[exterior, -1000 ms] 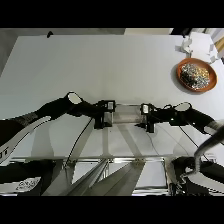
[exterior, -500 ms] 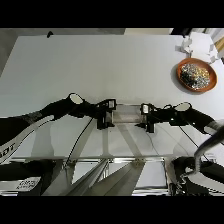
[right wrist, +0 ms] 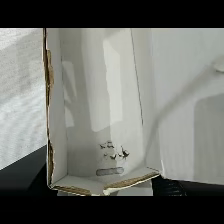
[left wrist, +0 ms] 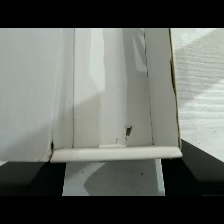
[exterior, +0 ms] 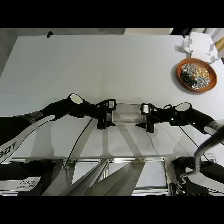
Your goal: Fold the box and place the chain.
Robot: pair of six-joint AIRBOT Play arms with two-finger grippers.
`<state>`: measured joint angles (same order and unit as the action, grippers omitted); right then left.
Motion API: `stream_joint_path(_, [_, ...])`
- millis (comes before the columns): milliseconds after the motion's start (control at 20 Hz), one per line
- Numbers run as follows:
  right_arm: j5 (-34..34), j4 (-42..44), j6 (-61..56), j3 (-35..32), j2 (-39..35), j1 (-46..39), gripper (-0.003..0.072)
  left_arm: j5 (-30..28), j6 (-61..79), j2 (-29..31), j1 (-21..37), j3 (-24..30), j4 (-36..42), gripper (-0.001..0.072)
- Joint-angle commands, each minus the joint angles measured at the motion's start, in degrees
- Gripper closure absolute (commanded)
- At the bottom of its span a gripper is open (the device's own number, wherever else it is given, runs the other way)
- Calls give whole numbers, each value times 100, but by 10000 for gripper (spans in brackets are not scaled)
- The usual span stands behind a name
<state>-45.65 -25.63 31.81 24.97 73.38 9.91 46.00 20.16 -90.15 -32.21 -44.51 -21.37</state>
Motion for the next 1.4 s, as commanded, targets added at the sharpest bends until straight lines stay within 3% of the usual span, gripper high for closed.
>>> stream_joint_path(0, [-2, -2, 2, 0, -4, 2, 275, -31, 0, -7, -2, 4, -4, 501])
stream_joint_path(900, [81, -129, 146, 2, -4, 2, 278, -13, 0, -7, -2, 4, -4, 501])
stream_joint_path(950, [63, -131, 146, 2, -4, 2, 260, -13, 0, -7, -2, 4, -4, 501])
stream_joint_path(1050, [81, -136, 140, 0, -7, 0, -15, -15, 0, -7, -2, 4, -4, 501])
stream_joint_path(1350, [129, -1134, -1180, 2, -590, -11, -18, -13, 0, -7, -2, 4, -4, 501])
